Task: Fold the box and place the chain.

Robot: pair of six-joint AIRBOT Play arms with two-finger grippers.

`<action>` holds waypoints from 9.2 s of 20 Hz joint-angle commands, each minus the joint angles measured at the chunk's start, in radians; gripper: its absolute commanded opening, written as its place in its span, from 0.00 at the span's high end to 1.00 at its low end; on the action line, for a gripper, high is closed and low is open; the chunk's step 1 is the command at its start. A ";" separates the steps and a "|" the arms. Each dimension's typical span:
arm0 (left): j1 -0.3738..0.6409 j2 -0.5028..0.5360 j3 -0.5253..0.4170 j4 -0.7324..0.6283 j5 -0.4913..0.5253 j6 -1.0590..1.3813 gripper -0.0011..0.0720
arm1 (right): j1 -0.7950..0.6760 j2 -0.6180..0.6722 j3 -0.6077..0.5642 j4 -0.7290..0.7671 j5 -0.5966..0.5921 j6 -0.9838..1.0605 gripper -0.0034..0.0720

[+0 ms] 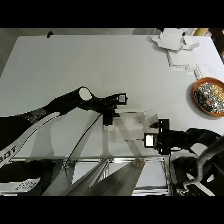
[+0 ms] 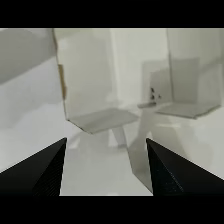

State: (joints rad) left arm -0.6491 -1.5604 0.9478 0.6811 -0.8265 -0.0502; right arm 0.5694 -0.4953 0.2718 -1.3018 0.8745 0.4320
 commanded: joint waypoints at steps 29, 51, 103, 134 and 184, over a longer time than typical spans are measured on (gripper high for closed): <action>-0.001 -0.001 0.000 0.000 0.000 0.000 0.97 | 0.038 -0.140 -0.057 0.027 -0.313 -0.012 0.10; -0.001 -0.001 0.000 0.000 0.000 0.000 0.97 | -0.460 -0.411 0.071 0.687 -0.010 -0.876 0.10; -0.001 -0.001 0.000 0.000 0.000 0.000 0.97 | -0.451 -0.756 0.123 0.757 0.064 -0.964 0.34; -0.001 -0.001 0.000 0.000 -0.068 -0.002 0.97 | -0.451 -0.756 0.123 0.757 0.072 -0.964 0.34; -0.086 0.055 0.124 0.320 0.014 -0.573 0.98 | -0.451 -0.756 0.123 0.757 0.076 -0.964 0.34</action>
State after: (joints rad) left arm -0.7418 -1.5436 1.0683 0.9466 -0.7712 -0.5484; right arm 0.1184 -1.2507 0.3946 -0.5449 0.9512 -0.5335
